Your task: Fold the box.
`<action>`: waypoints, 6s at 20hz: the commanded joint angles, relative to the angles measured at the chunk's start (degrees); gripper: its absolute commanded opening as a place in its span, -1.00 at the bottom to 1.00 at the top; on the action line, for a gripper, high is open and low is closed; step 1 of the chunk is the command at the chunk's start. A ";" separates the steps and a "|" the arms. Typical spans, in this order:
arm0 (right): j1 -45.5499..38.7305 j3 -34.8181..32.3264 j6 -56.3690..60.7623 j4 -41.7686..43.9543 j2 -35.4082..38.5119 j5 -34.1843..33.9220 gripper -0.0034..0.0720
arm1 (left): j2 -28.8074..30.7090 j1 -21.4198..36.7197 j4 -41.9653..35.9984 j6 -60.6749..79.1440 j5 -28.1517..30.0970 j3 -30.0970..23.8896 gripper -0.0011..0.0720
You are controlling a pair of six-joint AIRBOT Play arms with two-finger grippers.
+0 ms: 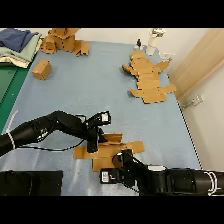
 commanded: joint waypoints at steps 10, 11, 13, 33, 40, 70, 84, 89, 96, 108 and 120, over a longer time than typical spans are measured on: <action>0.37 0.02 1.07 0.85 -1.18 1.16 0.31 | 0.02 -0.02 -0.02 0.02 0.00 0.04 -0.93; 0.37 0.02 1.07 -0.42 -1.18 1.20 0.30 | 0.02 -0.02 -0.02 0.02 0.00 0.02 -0.93; 0.37 0.04 1.09 -3.08 -1.14 1.20 0.25 | 0.02 -0.02 -0.02 0.02 0.00 0.04 -0.93; -0.87 3.76 20.94 -13.11 0.22 -2.58 1.00 | 0.02 -0.02 -0.02 0.02 0.02 0.04 -0.93; -1.97 2.84 21.99 -13.53 6.03 -9.66 0.99 | 0.02 -0.02 0.00 0.02 0.00 0.02 -0.93; -53.35 2.99 -82.49 59.49 -9.68 -1.46 0.98 | 0.02 -0.02 0.00 0.02 0.02 0.02 -0.93; -53.00 3.04 -83.54 57.51 -9.77 0.07 0.95 | 0.02 -0.02 0.00 0.02 0.00 0.04 -0.93; -53.00 3.02 -83.54 57.92 -11.87 0.35 0.95 | 0.02 -0.02 0.00 0.02 0.00 0.04 -0.93; -53.00 3.02 -83.54 57.92 -11.96 0.13 0.44 | 0.02 -0.02 -0.02 0.02 0.00 0.02 -0.93; -53.00 3.02 -83.52 58.64 -11.93 -0.31 0.43 | 0.02 -0.02 0.00 0.02 0.00 0.02 -0.93; -53.00 3.02 -83.52 58.62 -11.96 -0.37 0.43 | 0.02 -0.02 -0.13 0.04 -1.88 0.04 -0.93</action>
